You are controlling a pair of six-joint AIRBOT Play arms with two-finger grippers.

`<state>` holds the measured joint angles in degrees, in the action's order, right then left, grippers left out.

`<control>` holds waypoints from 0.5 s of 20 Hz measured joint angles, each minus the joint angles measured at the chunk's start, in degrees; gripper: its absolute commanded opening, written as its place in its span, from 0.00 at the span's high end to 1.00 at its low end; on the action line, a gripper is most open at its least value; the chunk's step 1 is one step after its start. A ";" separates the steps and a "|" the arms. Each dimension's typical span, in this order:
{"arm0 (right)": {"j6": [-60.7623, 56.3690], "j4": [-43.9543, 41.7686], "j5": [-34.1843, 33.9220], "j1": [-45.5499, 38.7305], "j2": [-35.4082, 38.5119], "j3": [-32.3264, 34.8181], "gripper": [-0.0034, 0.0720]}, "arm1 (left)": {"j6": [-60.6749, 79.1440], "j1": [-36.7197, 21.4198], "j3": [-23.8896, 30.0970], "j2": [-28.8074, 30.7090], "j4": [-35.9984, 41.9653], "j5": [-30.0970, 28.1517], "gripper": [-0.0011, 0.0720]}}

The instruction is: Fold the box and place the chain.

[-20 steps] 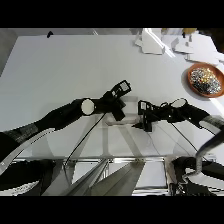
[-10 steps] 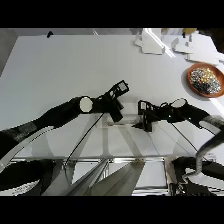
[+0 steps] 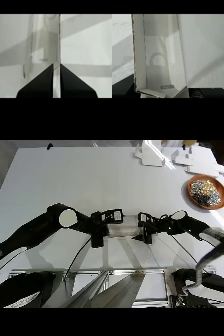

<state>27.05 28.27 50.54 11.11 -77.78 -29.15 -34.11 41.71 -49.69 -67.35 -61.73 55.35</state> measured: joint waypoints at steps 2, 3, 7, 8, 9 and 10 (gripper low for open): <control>0.00 0.00 0.00 0.00 0.00 0.00 0.50 | 2.25 -1.36 1.25 0.33 -1.51 -0.76 0.62; 0.00 0.00 0.00 0.00 0.00 0.00 0.50 | 3.43 -2.05 1.99 0.44 -1.88 -1.88 0.57; 0.00 -0.02 0.00 0.00 0.00 0.00 0.50 | 6.36 -4.72 6.14 0.57 -2.67 -6.93 0.53; 0.00 -0.02 0.00 0.00 0.00 0.00 0.50 | 7.61 -5.42 7.41 0.61 -2.51 -8.20 0.50; 0.00 -0.02 0.00 0.00 0.00 0.00 0.50 | 9.57 -6.19 8.85 0.61 -1.77 -9.31 0.50; 0.00 -0.02 0.00 0.00 0.00 0.00 0.50 | 11.98 -6.84 10.12 0.61 -0.72 -10.16 0.50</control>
<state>27.05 28.25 50.54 11.11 -77.78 -29.15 -22.13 34.87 -39.57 -66.74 -62.46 45.19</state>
